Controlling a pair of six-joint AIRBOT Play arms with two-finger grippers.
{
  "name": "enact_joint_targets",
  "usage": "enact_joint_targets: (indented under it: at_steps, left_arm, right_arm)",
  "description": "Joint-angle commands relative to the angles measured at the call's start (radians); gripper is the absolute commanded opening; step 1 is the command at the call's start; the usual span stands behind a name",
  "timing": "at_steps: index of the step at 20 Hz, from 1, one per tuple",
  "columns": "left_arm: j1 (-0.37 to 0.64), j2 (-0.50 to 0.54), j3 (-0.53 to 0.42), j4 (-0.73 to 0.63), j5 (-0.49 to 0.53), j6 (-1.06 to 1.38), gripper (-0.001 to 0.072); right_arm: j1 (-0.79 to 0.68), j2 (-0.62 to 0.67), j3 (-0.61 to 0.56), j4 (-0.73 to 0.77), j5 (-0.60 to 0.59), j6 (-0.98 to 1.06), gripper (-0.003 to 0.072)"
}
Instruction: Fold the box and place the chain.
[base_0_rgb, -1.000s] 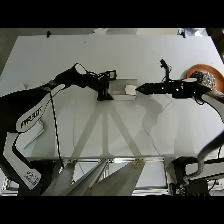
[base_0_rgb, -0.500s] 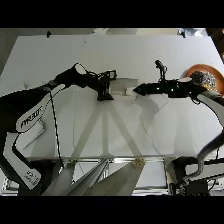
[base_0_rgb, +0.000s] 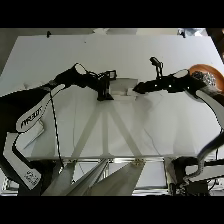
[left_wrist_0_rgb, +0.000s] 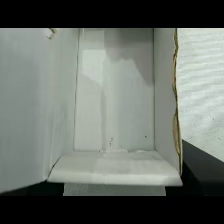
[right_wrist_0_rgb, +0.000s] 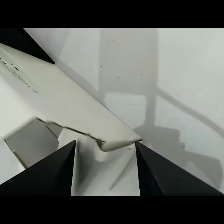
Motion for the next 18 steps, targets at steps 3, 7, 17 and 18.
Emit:
enact_joint_targets:
  at_steps: [3, 7, 17, 18]
  left_arm:
    - [0.0, 0.0, 0.001, 0.0, 0.0, -0.001, 0.0019]
    - [-0.001, 0.0, 0.001, 0.0, 0.0, 0.0, 0.0019]
    - [-0.002, 0.0, 0.001, -0.001, -0.004, 0.0, 0.0019]
    - [-0.002, 0.0, 0.001, 0.0, -0.004, 0.0, 0.0019]
  right_arm:
    - [0.128, 0.003, 0.111, -0.345, -0.011, 0.354, 0.0386]
    - [0.178, 0.003, 0.179, -0.629, 0.017, 0.646, 0.0381]
    - [0.189, 0.003, 0.194, -0.659, 0.068, 0.835, 0.0186]
    - [0.189, 0.003, 0.194, -0.66, 0.069, 0.851, 0.0152]
